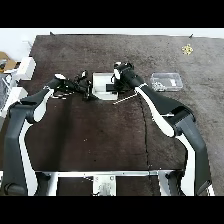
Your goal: Fold the box and place the chain.
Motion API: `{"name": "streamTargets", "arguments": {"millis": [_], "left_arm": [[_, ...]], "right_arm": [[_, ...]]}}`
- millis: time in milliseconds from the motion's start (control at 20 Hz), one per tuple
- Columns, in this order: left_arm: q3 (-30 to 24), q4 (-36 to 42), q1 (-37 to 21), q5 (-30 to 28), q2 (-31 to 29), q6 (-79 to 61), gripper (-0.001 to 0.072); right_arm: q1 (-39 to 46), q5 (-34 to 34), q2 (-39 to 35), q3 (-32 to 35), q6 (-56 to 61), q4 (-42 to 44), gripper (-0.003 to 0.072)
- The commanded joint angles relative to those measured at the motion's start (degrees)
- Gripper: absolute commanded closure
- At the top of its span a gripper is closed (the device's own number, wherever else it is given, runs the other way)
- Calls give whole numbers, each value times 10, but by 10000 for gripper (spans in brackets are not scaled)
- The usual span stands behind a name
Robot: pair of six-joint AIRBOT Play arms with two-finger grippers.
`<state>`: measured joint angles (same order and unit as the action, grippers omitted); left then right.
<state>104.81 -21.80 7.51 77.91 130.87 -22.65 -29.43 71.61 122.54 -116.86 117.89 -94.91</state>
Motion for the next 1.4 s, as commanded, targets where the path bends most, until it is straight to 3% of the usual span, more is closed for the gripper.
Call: {"name": "streamTargets", "arguments": {"millis": [0, 150, 300, 350, 400, 500, 950, 1150, 1200, 1350], "left_arm": [[0, 0, 0, 1, 0, -2, 367], [0, 0, 0, 1, 0, -2, 367], [0, 0, 0, 1, 0, -2, 367], [0, 0, 0, 1, 0, -2, 367], [0, 0, 0, 1, 0, -2, 367], [0, 0, 0, 1, 0, -2, 366], [0, 0, 0, 1, 0, -2, 367], [0, 0, 0, 0, 0, -2, 367], [0, 0, 0, 0, 0, -2, 367], [0, 0, 0, 1, 0, -2, 367]], "right_arm": [[-2, 0, 0, 0, 14, -13, 600], [-2, -1, 0, 0, 18, -20, 668], [-2, -3, 0, 0, 24, -26, 664], [-2, -5, -1, 0, 24, -26, 576], [-2, -5, -2, 0, 24, -26, 574], [-2, -5, -6, 0, 17, -23, 209], [1, 16, -45, 0, -21, -11, 204], [19, 17, -109, -1, -126, -15, 206], [33, 19, -133, -1, -157, -25, 330], [107, 32, -184, 0, -228, -28, 364]]}}
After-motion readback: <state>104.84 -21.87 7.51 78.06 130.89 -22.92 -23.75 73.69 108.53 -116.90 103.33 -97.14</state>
